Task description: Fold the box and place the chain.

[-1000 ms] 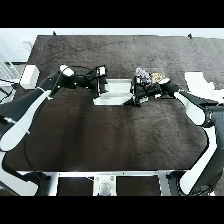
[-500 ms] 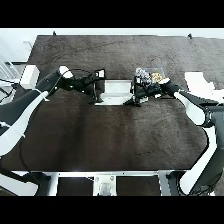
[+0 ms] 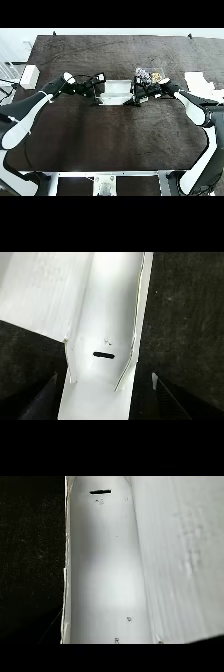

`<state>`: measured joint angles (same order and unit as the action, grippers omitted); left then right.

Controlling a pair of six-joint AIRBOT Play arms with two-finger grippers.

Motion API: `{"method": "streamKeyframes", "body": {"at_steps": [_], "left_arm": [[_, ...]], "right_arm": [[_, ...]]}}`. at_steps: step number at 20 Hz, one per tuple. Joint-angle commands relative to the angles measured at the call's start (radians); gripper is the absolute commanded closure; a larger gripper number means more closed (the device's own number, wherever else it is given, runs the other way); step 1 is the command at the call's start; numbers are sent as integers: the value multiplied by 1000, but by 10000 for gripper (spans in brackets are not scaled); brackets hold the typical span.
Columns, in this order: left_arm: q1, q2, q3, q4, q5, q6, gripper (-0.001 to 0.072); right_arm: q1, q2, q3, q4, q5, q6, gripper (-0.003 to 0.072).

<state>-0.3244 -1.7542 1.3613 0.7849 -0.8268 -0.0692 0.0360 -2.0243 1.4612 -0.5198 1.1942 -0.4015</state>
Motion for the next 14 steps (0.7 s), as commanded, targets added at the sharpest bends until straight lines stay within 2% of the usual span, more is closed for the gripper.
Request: {"method": "streamKeyframes", "body": {"at_steps": [1,7,8,9,10,12,14], "left_arm": [[0,-32,18,1,20,37,-4],[0,-59,46,17,25,54,-2],[0,-64,46,23,16,59,57],[0,-67,46,23,-1,81,59],[0,-70,46,23,-5,90,109],[-3,-71,46,22,3,105,113],[-3,-71,46,22,13,105,218]], "right_arm": [[0,0,0,0,0,0,251],[0,0,0,0,0,0,251],[0,0,0,0,0,0,251],[0,0,0,0,0,0,251],[0,0,0,0,0,0,251],[0,0,0,0,0,0,251],[0,0,0,0,0,0,251]]}}
